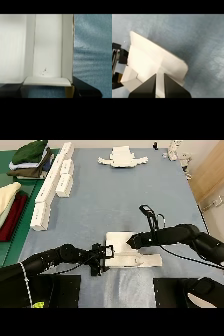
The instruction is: Fold the box.
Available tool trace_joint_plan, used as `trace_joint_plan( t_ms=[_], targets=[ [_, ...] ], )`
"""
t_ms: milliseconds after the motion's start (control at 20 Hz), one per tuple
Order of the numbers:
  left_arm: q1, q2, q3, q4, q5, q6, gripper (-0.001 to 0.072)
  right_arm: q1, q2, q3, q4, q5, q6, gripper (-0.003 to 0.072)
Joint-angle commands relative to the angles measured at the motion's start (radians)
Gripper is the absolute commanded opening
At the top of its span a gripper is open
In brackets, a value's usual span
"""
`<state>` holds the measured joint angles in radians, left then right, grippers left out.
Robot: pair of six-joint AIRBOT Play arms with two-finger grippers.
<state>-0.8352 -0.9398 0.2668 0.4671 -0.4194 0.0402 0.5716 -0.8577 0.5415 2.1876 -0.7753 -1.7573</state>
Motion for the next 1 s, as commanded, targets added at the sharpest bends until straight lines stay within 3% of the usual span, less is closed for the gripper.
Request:
trace_joint_plan(
  t_ms=[0, 200, 250, 300, 350, 400, 500, 550, 750, 950],
  targets=[
    [0.0, 0.0, 0.0, 0.0, 0.0, -0.001, 0.045, 0.0, 0.171, 0.014, -0.134, -0.161, -0.005, 0.0149],
    [0.0, 0.0, 0.0, 0.0, 0.0, -0.001, 0.045, 0.002, 0.327, -0.002, -0.17, -0.38, -0.203, 0.0151],
    [0.0, 0.0, 0.0, 0.0, 0.0, -0.001, 0.045, 0.002, 0.354, -0.013, -0.192, -0.41, -0.235, 0.025],
    [0.0, 0.0, 0.0, 0.0, 0.0, -0.001, 0.045, 0.002, 0.369, -0.024, -0.232, -0.43, -0.269, 0.0423],
    [0.0, 0.0, 0.0, 0.0, 0.0, -0.001, 0.045, 0.002, 0.372, -0.035, -0.274, -0.44, -0.314, 0.0526],
    [0.0, 0.0, 0.0, 0.0, 0.0, -0.001, 0.045, 0.002, 0.372, -0.051, -0.309, -0.435, -0.377, 0.0597],
    [0.0, 0.0, 0.0, 0.0, 0.0, -0.001, 0.0449, 0.002, 0.354, -0.093, -0.319, -0.389, -0.54, 0.0621],
    [0.0, 0.0, 0.0, 0.0, 0.0, -0.001, 0.045, 0.002, 0.337, -0.119, -0.298, -0.344, -0.642, 0.0707],
    [0.0, 0.0, 0.0, 0.0, 0.0, -0.001, 0.045, 0.002, 0.269, -0.201, -0.201, -0.168, -0.929, 0.0707],
    [0.0, 0.0, 0.0, 0.0, 0.0, -0.001, 0.045, 0.005, 0.189, -0.205, -0.142, -0.122, -1.025, 0.0705]
  ],
)
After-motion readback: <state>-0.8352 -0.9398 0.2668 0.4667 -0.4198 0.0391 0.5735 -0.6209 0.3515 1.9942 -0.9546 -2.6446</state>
